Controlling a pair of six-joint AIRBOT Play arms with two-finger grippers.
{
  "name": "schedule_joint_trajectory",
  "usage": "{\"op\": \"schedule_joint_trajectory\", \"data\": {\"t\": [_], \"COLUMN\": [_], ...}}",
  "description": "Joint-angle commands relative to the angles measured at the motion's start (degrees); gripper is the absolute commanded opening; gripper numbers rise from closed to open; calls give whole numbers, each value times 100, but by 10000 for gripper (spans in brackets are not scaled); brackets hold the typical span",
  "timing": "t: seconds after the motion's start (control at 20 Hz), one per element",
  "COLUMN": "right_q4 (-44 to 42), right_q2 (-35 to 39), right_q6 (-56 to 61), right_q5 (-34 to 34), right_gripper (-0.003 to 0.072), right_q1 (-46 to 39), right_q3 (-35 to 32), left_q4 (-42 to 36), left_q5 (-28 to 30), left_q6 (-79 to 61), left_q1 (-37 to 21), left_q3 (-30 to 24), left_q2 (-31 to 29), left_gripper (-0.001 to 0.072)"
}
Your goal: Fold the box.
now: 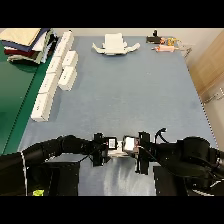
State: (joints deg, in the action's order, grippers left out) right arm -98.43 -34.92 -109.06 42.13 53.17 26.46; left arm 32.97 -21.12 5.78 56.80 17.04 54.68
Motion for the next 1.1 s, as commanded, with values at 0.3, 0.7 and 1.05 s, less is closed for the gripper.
{"op": "schedule_joint_trajectory", "data": {"t": [0.3, 0.7, 1.05], "right_q4": [-363, -544, -483], "right_q2": [249, 247, 103], "right_q6": [3104, 3097, 3099], "right_q5": [-2669, -2719, -2839], "right_gripper": [5, 5, 4], "right_q1": [9, 212, 350], "right_q3": [-1290, -1508, -1803], "left_q4": [0, 0, 0], "left_q5": [0, 0, 0], "left_q6": [0, 0, 0], "left_q1": [-2, -2, -2], "left_q3": [-2, -2, -2], "left_q2": [-2, -2, -2], "left_gripper": [457, 457, 457]}}
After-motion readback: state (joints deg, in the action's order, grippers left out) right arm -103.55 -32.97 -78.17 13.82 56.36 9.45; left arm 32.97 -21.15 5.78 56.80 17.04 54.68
